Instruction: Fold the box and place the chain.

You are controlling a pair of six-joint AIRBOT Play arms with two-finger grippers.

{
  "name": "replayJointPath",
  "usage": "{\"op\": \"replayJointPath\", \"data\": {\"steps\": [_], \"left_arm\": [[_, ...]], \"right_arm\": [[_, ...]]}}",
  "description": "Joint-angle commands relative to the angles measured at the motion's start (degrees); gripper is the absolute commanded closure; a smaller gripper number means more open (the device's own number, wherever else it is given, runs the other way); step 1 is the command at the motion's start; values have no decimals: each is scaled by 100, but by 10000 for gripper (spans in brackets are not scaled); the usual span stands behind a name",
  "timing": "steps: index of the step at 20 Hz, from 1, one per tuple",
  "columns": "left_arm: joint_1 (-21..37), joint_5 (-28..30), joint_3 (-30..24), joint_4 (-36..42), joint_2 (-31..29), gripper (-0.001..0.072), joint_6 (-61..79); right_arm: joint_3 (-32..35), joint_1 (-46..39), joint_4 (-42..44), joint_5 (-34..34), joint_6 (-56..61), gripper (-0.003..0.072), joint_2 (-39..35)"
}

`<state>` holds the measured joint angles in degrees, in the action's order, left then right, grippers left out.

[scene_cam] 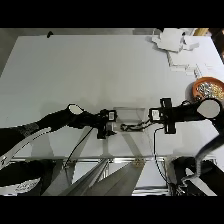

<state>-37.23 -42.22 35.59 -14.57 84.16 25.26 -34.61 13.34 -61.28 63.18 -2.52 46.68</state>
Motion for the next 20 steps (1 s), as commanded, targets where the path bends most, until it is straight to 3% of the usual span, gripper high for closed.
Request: {"op": "replayJointPath", "data": {"steps": [1, 9, 13, 18, 20], "left_arm": [[0, 0, 0, -2, 0, 376, 2], [0, 0, 0, -2, 0, 376, 2], [0, 0, 0, -2, 0, 376, 2], [0, 0, 0, -2, 0, 376, 2], [0, 0, 0, -2, 0, 376, 2]], "right_arm": [[0, 560, 953, 214, 39, 665, -232], [0, 2011, 1956, -1141, -96, 665, -166], [0, 2111, 1952, -1707, -31, 665, 177], [0, 2109, 1781, -1794, -33, 663, 756], [0, 2105, 1449, -1864, -31, 572, 898]]}}
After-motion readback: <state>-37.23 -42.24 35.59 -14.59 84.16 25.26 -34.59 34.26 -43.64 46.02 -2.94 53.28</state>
